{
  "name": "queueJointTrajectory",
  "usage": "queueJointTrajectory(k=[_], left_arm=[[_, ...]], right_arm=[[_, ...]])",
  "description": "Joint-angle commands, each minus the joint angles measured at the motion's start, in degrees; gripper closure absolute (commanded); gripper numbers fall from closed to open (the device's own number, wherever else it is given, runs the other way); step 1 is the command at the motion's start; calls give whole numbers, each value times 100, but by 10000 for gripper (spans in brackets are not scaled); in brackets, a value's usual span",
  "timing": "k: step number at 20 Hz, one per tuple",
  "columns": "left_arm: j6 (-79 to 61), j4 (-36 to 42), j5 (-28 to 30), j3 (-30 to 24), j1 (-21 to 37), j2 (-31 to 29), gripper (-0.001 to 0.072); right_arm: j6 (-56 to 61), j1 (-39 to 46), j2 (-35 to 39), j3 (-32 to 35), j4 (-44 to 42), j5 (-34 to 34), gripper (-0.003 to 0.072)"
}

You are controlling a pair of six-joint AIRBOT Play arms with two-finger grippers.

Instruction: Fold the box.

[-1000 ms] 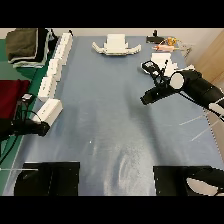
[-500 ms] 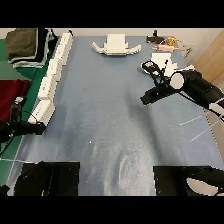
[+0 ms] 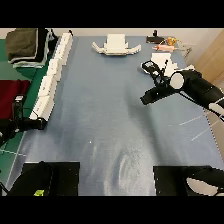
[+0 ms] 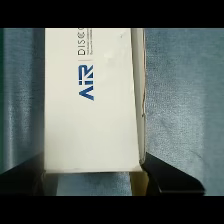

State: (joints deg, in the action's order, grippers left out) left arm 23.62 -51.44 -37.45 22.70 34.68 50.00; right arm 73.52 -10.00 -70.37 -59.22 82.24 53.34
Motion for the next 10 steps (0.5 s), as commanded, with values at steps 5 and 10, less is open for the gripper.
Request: queueJointTrajectory(k=[5,10], left_arm=[[-354,365,402,-2,7,466,207],[-367,369,597,-2,4,466,207]], right_arm=[[0,0,-2,-4,-2,0,681],[0,0,-2,-4,-2,0,681]])
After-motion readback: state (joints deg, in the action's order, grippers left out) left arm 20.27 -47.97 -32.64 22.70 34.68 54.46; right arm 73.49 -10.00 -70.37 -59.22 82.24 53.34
